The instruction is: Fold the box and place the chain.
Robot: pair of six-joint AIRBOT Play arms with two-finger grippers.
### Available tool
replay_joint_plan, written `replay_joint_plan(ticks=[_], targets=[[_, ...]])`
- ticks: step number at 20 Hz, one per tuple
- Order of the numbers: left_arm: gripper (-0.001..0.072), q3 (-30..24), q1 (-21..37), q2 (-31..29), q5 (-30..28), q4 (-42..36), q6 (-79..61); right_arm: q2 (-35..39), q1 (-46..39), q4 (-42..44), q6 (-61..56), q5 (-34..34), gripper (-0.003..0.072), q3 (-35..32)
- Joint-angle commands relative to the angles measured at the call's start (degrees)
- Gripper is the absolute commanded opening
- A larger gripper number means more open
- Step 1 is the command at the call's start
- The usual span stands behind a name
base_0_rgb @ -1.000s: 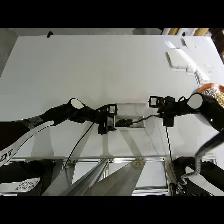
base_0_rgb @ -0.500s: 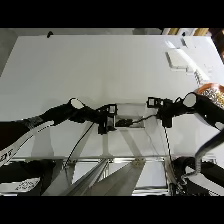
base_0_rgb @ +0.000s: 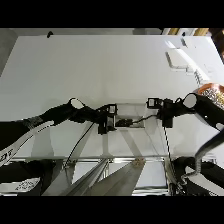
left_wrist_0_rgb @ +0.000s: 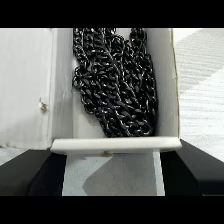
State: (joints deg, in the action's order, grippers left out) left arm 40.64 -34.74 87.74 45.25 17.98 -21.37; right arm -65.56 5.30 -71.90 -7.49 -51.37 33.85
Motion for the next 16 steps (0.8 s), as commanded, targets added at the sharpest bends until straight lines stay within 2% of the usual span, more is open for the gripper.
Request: replay_joint_plan(ticks=[1, 6, 9, 16], targets=[[0.0290, 0.0, 0.0, 0.0, 0.0, 0.0, 0.0, 2.6, -1.5, -1.6, 0.0, -0.3, 0.0234, 0.1], [0.0290, 0.0, 0.0, 0.0, 0.0, 0.0, 0.0, 2.6, -2.2, -1.2, 0.1, 0.0, 0.0222, -1.0], [0.0290, 0.0, 0.0, 0.0, 0.0, 0.0, 0.0, 2.5, -2.2, -1.1, 4.6, 0.0, 0.0222, -3.1], [0.0290, 0.0, 0.0, 0.0, 0.0, 0.0, 0.0, 1.2, -2.2, 0.8, 5.4, 4.8, 0.0219, -4.1]])
